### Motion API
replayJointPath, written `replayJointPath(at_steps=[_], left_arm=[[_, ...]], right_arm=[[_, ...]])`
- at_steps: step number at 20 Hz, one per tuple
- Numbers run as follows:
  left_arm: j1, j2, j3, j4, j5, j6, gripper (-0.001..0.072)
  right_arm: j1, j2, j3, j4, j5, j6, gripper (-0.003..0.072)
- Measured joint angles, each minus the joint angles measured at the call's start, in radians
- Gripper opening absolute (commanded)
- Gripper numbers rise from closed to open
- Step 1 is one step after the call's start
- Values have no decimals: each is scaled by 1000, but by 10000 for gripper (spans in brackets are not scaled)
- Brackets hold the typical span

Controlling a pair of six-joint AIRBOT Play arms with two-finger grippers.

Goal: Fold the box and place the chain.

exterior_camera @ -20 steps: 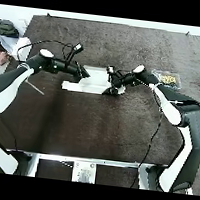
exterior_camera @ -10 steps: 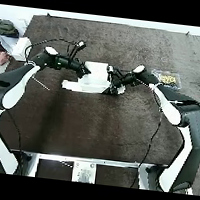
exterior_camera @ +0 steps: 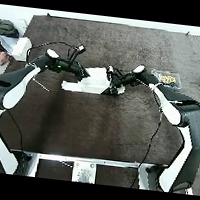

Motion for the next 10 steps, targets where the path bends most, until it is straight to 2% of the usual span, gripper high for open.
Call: replayJointPath(at_steps=[6, 10], left_arm=[[12, 22, 0, 18, -4, 51, 8], [58, 84, 2, -45, -43, 124, 11]], right_arm=[[1, 0, 0, 0, 0, -2, 281], [1, 0, 0, 0, 0, -2, 280]])
